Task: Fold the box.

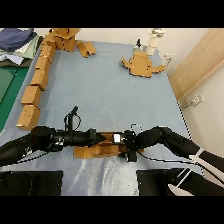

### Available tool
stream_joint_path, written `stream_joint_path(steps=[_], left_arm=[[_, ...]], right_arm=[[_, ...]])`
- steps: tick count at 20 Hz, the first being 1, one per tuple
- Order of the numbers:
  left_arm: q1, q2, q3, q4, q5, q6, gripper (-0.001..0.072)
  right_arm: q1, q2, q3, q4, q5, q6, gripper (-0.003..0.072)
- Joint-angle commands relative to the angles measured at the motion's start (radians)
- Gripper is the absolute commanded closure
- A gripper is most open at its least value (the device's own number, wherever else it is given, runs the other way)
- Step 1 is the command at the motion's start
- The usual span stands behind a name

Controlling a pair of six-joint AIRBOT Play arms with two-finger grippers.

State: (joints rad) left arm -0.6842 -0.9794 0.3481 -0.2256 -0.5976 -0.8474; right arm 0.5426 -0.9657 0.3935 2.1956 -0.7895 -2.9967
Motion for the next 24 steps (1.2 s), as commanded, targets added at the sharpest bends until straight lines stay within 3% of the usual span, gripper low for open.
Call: stream_joint_path(steps=[1,7,16,24], left_arm=[[-0.067,-0.032,0.024,-0.033,0.183,0.065,0.0702],[-0.087,-0.148,0.091,0.053,0.232,0.055,0.0703],[-0.087,-0.181,0.162,0.554,0.221,-0.385,0.0703],[-0.087,-0.183,0.165,0.559,0.204,-0.381,0.0702]], right_arm=[[0.001,0.001,0.0,0.0,0.002,0.0,0.0182],[0.001,0.001,0.0,0.0,0.002,0.0,0.0181],[0.001,0.001,0.0,0.0,0.002,0.0,0.0181],[0.001,0.001,0.0,0.0,0.002,0.0,0.0182]])
